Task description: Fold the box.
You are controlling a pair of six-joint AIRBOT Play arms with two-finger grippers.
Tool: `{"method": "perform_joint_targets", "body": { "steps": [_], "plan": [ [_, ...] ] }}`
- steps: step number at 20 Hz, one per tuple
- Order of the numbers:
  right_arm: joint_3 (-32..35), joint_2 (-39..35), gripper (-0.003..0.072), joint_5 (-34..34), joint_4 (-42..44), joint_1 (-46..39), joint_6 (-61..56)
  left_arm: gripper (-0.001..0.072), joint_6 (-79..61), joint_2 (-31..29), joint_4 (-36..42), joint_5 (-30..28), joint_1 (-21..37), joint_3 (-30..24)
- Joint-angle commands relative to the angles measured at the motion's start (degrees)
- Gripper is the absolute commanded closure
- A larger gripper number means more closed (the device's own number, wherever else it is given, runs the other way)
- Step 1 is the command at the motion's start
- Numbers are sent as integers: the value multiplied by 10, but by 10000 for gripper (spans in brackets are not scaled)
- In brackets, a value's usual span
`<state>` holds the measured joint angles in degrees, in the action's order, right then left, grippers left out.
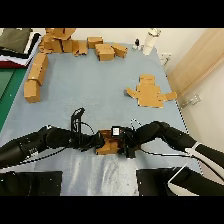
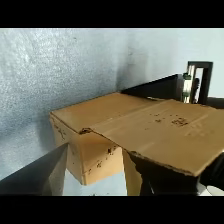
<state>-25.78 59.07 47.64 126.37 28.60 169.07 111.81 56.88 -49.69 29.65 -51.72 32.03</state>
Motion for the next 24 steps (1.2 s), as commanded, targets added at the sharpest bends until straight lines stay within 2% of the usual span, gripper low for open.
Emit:
{"method": "perform_joint_targets", "body": {
  "steps": [1, 5, 10, 16, 19, 24],
  "plan": [
    [0, 0, 277, 0, 0, 0, 0, 181, 109, 36, -110, 44, -24, 41],
    [0, 0, 277, 0, 0, 0, 0, 181, 287, 82, -290, 133, -54, 119],
    [0, 0, 277, 0, 0, 0, 0, 182, 308, 122, -305, 156, -84, 173],
    [0, 0, 277, 0, 0, 0, 0, 182, 350, 142, -318, 191, -108, 179],
    [0, 0, 277, 0, 0, 0, 0, 182, 392, 154, -350, 201, -128, 187],
    [0, 0, 277, 0, 0, 0, 0, 182, 390, 216, -390, 288, -150, 252]
  ]
}}
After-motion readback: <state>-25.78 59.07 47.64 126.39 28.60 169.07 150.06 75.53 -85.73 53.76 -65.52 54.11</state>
